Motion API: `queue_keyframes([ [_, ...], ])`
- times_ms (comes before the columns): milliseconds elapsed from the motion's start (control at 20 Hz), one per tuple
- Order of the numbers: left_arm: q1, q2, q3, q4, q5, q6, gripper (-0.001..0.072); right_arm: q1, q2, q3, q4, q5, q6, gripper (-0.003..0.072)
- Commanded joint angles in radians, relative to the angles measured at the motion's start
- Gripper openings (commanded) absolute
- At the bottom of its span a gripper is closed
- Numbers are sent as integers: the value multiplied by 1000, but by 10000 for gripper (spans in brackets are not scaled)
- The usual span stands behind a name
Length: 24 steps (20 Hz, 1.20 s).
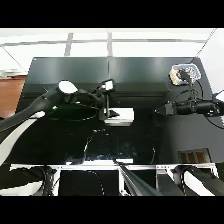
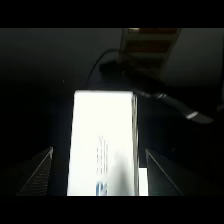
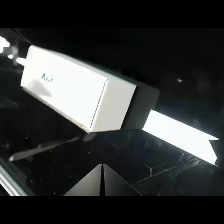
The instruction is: Fold the box and place the chain.
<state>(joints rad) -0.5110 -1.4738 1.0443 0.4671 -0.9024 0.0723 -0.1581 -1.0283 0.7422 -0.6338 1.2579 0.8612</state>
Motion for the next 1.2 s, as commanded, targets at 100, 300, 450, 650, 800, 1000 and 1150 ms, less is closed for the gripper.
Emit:
queue_keyframes([
  [100, -50, -134, 99, 17, 20, -108, 710, -2, 1, -1, -4, -7, -1, 14],
  [300, -48, -134, 99, 105, 71, -220, 709, -2, 1, -1, -4, -13, -1, 13],
  [450, -50, -140, 99, 105, 44, -254, 708, -2, 1, -1, -3, -27, -1, 13],
  [650, -50, -154, 99, 105, -19, -262, 707, -2, 1, -1, -3, -29, -1, 13],
  [800, -50, -154, 99, 106, -49, -260, 707, -2, 1, -1, -3, -29, -1, 13],
  [1000, -50, -154, 99, 106, -53, -232, 707, -2, 1, -1, -5, -29, -1, 13],
  [1150, -50, -154, 99, 106, -61, -206, 707, -2, 1, -1, -7, -29, -1, 14],
])
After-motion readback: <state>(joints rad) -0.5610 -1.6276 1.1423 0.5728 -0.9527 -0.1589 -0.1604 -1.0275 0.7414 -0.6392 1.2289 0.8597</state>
